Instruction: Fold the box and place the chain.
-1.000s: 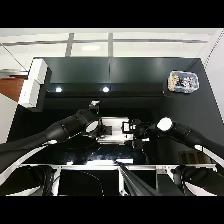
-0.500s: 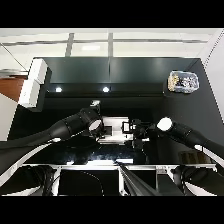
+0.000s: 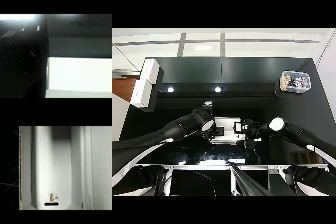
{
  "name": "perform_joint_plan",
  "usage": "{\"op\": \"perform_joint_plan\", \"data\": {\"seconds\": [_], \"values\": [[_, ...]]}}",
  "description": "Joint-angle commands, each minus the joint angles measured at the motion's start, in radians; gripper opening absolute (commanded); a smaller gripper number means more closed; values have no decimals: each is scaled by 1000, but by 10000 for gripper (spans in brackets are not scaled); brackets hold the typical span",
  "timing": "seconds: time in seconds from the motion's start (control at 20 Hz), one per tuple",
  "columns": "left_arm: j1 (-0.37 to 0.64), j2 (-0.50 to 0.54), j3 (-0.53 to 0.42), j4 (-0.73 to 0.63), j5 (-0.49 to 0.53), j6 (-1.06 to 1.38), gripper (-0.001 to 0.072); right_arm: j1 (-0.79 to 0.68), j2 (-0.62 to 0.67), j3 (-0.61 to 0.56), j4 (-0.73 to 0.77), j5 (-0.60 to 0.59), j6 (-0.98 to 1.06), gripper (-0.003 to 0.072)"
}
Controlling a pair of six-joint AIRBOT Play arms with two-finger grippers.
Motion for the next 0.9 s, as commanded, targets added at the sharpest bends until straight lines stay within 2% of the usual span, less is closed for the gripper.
{"op": "perform_joint_plan", "data": {"seconds": [0.0, 0.05, 0.1, 0.55, 0.85], "values": [[-1, -1, 0, -4, -2, 2, 118, 1, 0, 0, 0, 0, 0, 473], [0, -1, 0, -4, -2, 2, 277, 1, 0, 0, 0, 0, 1, 473], [0, -1, 0, -10, -2, 2, 374, 1, 0, 0, 0, 0, 1, 473], [2, 0, 19, -25, 4, 2, 366, 1, 0, 0, 0, 0, 1, 473], [7, 2, 20, 0, -33, 2, 364, 1, 0, 0, 0, 0, 0, 473]]}}
